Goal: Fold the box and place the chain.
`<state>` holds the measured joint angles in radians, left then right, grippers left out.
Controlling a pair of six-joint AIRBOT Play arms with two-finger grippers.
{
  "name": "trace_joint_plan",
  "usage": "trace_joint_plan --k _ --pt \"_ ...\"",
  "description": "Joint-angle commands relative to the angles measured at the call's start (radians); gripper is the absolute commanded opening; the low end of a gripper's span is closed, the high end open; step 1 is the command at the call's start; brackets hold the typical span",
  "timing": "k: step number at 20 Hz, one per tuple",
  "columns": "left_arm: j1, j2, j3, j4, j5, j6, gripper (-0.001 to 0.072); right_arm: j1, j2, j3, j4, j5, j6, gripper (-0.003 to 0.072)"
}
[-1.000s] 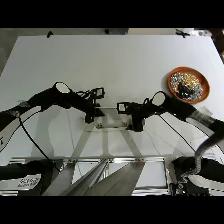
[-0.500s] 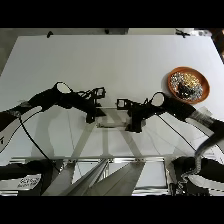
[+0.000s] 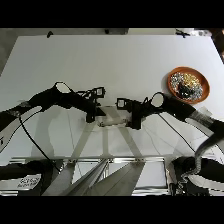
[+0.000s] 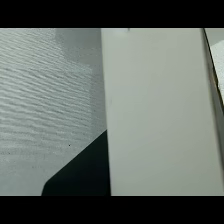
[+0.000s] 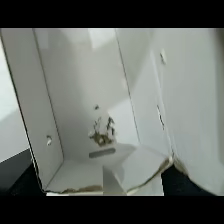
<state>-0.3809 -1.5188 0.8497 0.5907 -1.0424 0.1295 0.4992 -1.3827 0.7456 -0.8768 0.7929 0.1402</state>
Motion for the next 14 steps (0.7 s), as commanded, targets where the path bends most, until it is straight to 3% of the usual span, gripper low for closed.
trace_joint_plan --k 1,10,14 --pt "0.000 0.000 0.000 0.002 -0.003 0.001 0.0011 0.000 0.001 0.000 0.047 0.004 -0.142 0.0720" --pt "0.000 0.000 0.000 0.002 -0.003 0.001 0.0011 0.024 0.000 -0.020 0.045 0.024 -0.190 0.0718" --pt "0.000 0.000 0.000 0.002 -0.003 0.001 0.0011 0.036 0.000 -0.039 0.047 -0.027 -0.198 0.0661"
